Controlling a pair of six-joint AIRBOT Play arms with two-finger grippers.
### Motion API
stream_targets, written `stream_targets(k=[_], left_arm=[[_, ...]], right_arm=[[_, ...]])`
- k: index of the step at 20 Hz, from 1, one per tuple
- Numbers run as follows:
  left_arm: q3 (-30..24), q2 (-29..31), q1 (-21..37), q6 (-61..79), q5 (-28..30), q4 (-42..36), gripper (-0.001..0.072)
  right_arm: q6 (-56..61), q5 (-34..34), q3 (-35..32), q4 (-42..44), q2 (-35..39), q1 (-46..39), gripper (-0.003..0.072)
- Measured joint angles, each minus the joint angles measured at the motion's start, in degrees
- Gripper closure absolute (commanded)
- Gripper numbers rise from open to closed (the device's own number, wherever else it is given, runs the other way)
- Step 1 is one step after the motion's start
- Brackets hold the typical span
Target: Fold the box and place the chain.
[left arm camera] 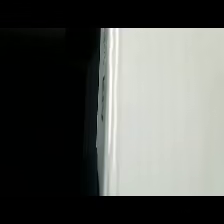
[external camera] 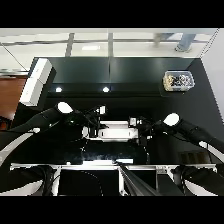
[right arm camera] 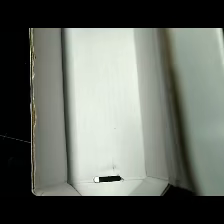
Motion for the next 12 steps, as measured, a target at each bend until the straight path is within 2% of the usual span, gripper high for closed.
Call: stream_targets(k=[12], left_arm=[[0.0,0.0,0.0,0.0,0.0,0.0,0.0681]], right_arm=[[3.1,-3.7,0.1,-3.0,-0.6,3.0,0.0004]])
